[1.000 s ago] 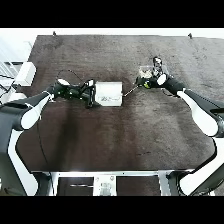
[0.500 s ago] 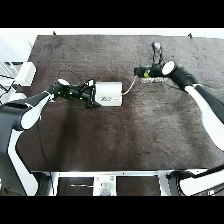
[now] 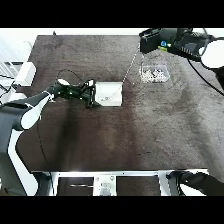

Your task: Fold the box and place the chain.

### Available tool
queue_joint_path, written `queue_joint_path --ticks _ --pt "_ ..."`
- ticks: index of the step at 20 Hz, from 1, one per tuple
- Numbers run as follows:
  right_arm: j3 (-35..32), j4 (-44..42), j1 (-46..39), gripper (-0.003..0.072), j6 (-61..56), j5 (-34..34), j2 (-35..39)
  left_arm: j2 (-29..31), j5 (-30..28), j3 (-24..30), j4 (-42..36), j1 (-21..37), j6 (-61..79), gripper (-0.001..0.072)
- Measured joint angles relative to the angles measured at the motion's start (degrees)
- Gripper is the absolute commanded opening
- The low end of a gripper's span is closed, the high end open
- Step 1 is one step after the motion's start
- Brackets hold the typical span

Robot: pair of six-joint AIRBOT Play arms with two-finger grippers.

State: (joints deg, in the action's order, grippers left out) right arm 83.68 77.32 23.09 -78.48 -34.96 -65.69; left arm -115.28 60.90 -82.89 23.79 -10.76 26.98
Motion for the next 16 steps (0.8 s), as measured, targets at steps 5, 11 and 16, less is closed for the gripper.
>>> queue_joint_path --ticks 5,11,16 --pt "0.6 6.0 7.4 0.0009 -5.5 0.0 2.2 0.0 0.0 0.0 0.0 0.0 0.0 0.0469" --pt "0.7 11.0 12.9 0.0010 -13.1 -1.4 1.1 0.0 0.0 0.0 0.0 0.0 0.0 0.0469" --pt "-0.3 12.0 14.6 0.0009 -16.9 -4.8 -0.5 0.0 0.0 0.0 0.0 0.0 0.0 0.0469"
